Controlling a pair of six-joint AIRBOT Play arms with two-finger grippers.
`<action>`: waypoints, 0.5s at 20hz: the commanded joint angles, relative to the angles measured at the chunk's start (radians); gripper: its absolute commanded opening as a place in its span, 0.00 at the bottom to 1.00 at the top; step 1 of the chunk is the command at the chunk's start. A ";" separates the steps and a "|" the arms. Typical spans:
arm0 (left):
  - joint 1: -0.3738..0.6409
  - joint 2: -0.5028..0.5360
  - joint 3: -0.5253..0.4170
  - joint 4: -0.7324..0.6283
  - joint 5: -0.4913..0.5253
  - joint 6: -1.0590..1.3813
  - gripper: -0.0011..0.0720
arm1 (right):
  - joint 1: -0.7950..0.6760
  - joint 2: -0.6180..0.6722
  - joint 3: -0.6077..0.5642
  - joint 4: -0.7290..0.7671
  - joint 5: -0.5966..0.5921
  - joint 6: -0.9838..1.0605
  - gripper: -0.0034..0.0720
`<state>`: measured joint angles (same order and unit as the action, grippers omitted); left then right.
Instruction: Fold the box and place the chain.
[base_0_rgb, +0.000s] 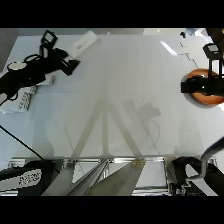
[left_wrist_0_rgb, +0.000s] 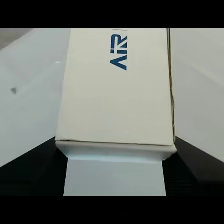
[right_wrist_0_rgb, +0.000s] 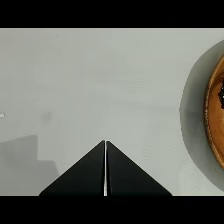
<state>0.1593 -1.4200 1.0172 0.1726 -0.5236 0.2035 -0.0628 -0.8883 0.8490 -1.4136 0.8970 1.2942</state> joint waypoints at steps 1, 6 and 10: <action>0.063 -0.011 0.001 0.000 0.209 -0.134 0.03 | -0.001 0.001 0.001 0.000 0.000 0.000 0.07; 0.073 -0.109 0.000 0.004 0.361 -0.233 0.02 | -0.001 0.001 0.001 0.000 0.000 0.000 0.07; 0.053 -0.145 0.009 0.000 0.499 -0.253 0.02 | -0.001 0.001 0.001 0.000 0.000 0.000 0.07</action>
